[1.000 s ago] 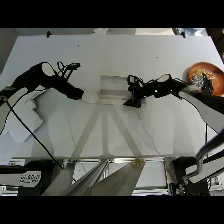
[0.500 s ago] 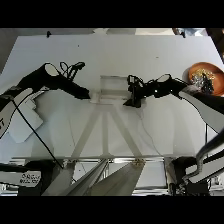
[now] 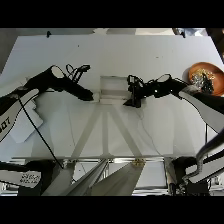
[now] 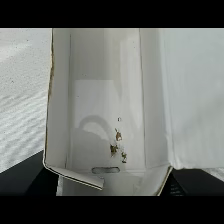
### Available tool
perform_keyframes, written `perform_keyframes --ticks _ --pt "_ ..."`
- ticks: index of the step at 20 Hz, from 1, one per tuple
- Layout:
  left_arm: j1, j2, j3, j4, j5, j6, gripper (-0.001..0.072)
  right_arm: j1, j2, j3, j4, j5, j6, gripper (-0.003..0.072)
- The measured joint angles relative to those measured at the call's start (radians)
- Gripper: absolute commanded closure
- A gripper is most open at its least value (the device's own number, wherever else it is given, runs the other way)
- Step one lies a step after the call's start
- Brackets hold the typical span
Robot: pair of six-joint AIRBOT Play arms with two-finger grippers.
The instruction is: Fold the box and place the chain.
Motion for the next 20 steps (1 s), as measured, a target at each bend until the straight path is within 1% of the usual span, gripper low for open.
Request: perform_keyframes --ticks 4,9,12,15,20 --pt "0.011 0.016 0.0 0.087 -0.008 -0.015 0.0706 0.0 0.0 0.0 0.0 0.0 0.0 0.0167" --pt "0.016 0.002 0.0 0.11 -0.018 -0.024 0.0706 0.0 0.0 0.0 0.0 0.0 0.001 0.0167" --pt "0.016 -0.013 -0.001 0.048 -0.023 0.004 0.0706 0.0 0.0 0.0 -0.001 0.0 0.0 0.0167" --pt "0.017 -0.014 -0.001 -0.043 -0.038 0.051 0.0705 -0.001 0.0 0.0 -0.001 0.0 0.0 0.0167" --pt "0.024 0.012 -0.001 -0.103 -0.054 0.079 0.0705 0.0 0.0 0.0 0.0 -0.001 0.001 0.0167"
